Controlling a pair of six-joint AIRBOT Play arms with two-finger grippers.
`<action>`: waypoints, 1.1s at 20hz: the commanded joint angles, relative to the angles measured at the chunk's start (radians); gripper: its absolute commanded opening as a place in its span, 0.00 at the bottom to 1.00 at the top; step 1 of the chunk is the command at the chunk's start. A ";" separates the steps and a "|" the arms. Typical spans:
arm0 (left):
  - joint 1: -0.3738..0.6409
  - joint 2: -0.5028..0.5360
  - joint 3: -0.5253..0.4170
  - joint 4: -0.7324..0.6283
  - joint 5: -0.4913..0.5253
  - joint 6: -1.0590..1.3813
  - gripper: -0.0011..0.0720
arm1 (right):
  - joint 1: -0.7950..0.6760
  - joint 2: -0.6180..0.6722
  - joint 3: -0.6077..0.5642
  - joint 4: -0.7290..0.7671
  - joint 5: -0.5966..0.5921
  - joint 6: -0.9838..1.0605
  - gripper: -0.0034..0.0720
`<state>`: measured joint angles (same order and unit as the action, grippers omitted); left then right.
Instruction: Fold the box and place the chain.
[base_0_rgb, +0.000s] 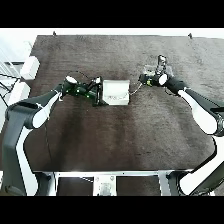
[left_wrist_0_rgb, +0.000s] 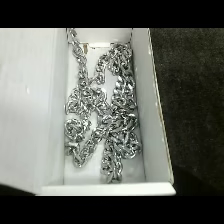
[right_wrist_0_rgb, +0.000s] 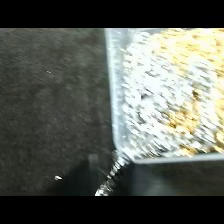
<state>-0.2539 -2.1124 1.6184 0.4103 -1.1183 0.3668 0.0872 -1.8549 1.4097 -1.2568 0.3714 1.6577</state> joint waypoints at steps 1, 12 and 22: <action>0.001 0.000 0.000 0.000 0.000 0.000 0.64 | -0.004 -0.027 0.028 0.049 0.012 -0.047 0.07; 0.001 0.000 0.000 0.000 0.000 0.000 0.64 | 0.127 0.560 0.026 -0.105 0.439 -0.151 0.07; 0.001 0.000 0.000 0.000 0.000 0.000 0.63 | 0.395 0.706 -0.018 -0.134 0.489 -0.054 0.07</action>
<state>-0.2539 -2.1124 1.6184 0.4099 -1.1183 0.3668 0.4068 -1.1660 1.4162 -1.3762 0.8513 1.5478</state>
